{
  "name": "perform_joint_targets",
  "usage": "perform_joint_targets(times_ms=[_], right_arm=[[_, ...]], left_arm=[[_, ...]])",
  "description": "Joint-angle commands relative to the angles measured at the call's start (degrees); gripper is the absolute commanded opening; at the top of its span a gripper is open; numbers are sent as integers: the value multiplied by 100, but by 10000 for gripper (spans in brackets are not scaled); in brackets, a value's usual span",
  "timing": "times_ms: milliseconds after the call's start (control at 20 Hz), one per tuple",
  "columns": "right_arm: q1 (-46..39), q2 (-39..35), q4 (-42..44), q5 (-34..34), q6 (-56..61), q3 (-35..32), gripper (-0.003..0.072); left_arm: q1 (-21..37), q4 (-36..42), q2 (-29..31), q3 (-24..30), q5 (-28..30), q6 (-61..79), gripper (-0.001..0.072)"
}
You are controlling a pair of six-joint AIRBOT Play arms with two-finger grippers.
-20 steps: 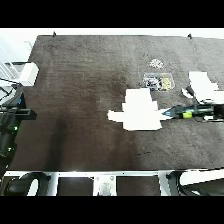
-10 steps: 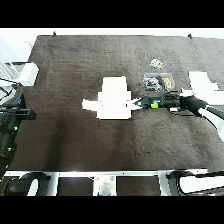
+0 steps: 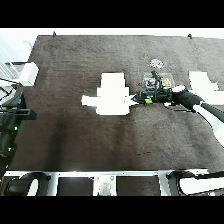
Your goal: Fold the box and place the chain.
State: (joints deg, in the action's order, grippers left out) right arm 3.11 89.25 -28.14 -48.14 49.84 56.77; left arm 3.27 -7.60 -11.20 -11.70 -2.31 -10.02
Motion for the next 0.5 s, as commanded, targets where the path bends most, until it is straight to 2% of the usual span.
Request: perform_joint_targets(times_ms=[0, 50, 100, 150, 300, 450], right_arm=[[142, 4, -48, 162, -81, 37, 3], [190, 4, -55, 164, -83, 35, 3], [236, 4, -92, 168, -81, 33, 3], [260, 4, -87, 168, -81, 33, 3], [286, 4, -83, 444, -76, 35, 3], [286, 4, -87, 345, -79, 33, 4]], left_arm=[[4, -2, 2, -4, -59, -2, 23], [4, -7, 2, -4, -127, 2, 273], [4, -7, 2, -4, -249, 2, 718], [4, -13, 2, -9, -415, 9, 627], [4, -59, -136, -83, -1176, 243, 627], [4, -83, -831, -426, -1447, 299, 627]])
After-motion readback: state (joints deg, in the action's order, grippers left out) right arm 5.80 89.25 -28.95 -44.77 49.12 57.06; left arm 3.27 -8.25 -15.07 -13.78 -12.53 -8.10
